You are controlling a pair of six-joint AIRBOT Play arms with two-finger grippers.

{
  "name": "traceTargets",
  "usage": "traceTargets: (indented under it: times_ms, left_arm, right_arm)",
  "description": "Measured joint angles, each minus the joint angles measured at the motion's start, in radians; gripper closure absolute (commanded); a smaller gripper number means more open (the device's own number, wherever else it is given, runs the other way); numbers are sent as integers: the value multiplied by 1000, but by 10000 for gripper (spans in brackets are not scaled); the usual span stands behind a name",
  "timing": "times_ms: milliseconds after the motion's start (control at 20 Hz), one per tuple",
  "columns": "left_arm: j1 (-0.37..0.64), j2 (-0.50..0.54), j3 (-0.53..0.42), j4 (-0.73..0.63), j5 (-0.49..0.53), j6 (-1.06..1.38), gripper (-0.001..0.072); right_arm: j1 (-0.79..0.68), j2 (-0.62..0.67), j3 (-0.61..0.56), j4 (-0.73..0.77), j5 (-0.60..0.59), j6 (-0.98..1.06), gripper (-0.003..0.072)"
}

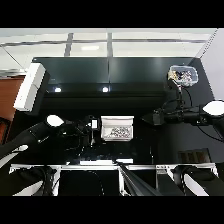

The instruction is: Fold the box and place the chain.

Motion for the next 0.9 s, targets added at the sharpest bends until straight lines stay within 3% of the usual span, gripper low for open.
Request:
traceTargets:
  times_ms: [50, 100, 150, 200, 300, 600, 750, 900]
  left_arm:
    - [-3, 0, 0, -2, 3, 0, 373]
    - [-5, 0, 0, -2, 6, -2, 378]
    - [-7, 0, 0, -2, 8, -2, 378]
    - [-8, 0, 0, -2, 8, -3, 378]
    - [-10, 0, 0, -2, 11, -3, 379]
    - [-10, 0, 0, -1, 16, -3, 378]
    - [-10, 0, 0, -1, 17, -3, 378]
    - [-10, 0, 0, 0, 18, -3, 378]
  right_arm:
    - [0, 0, 0, 2, 0, 0, 350]
    - [0, 0, 0, 3, 0, 0, 344]
    - [0, 0, 0, 6, 0, 0, 114]
    - [1, 0, 0, 12, -3, 1, -27]
    - [18, -1, 0, 40, -39, 31, -27]
    - [172, -76, 20, 95, -292, 83, -19]
    - [233, -126, 31, 73, -314, 22, -19]
    - [285, -146, 36, 41, -260, -171, -19]
